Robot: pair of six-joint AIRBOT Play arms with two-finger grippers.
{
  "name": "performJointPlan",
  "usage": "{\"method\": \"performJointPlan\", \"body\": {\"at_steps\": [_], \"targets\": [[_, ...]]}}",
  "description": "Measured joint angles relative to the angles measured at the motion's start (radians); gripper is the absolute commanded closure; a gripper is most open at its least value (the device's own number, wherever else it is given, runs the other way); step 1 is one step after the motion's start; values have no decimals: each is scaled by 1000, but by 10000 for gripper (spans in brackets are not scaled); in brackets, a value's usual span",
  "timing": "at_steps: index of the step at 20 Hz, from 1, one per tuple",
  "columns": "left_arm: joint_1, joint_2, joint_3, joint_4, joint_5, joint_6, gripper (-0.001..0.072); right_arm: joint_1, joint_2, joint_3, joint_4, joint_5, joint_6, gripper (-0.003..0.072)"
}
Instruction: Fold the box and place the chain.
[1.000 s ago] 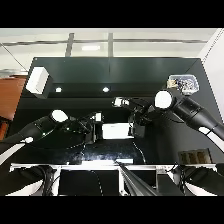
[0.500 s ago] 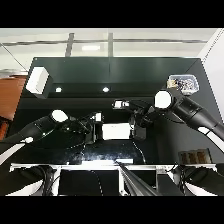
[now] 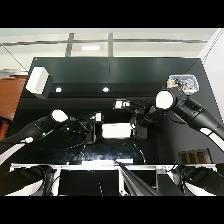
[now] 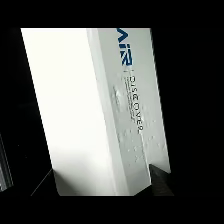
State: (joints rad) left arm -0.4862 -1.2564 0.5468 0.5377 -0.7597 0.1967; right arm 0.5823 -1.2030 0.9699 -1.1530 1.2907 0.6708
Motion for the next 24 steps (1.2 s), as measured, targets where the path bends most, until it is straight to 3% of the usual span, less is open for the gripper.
{"method": "performJointPlan", "body": {"at_steps": [19, 24], "targets": [[0, 0, 0, 0, 0, 0, 321, 30, -19, 0, -55, -85, 16, -15], [0, 0, 0, 0, 0, 0, 321, 30, -23, 44, -37, -26, 60, -14]]}}
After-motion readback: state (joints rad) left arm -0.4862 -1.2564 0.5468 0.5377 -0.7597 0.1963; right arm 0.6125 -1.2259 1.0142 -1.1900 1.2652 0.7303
